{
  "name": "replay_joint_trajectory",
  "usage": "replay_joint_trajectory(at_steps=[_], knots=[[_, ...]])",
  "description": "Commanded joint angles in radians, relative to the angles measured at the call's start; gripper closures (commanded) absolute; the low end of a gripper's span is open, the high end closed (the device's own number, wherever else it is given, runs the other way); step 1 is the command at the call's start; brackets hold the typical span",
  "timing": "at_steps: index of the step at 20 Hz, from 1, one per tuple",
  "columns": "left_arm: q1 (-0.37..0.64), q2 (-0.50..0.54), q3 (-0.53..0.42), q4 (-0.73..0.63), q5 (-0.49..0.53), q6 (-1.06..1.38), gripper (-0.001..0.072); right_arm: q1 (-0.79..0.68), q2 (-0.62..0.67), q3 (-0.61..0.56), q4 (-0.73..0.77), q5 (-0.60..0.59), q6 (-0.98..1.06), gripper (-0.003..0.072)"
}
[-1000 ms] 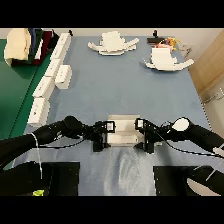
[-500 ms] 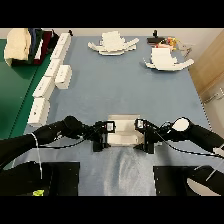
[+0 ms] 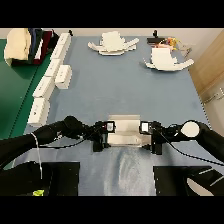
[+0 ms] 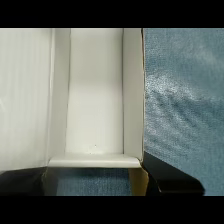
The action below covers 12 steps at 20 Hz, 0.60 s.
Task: Fold the box.
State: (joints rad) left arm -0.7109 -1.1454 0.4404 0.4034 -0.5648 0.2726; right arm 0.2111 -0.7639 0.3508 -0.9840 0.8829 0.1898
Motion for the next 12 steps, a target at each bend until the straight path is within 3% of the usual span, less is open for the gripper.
replay_joint_trajectory(at_steps=[1, 6, 9, 12], knots=[[0.0, 0.0, 0.001, 0.0, -0.001, 0.0, 0.0406, 0.0, 0.14, 0.001, -0.069, 0.055, 0.274, 0.0025], [0.0, 0.0, 0.001, 0.0, -0.001, 0.0, 0.0406, 0.0, 0.324, 0.001, 0.019, 0.126, 1.007, 0.0025], [0.0, 0.0, 0.001, 0.0, -0.001, 0.0, 0.0406, 0.001, 0.379, 0.001, 0.117, 0.117, 1.103, 0.0025], [0.0, 0.0, 0.001, 0.0, -0.001, 0.0, 0.0406, 0.002, 0.354, 0.001, 0.146, 0.079, 1.122, 0.0046]])
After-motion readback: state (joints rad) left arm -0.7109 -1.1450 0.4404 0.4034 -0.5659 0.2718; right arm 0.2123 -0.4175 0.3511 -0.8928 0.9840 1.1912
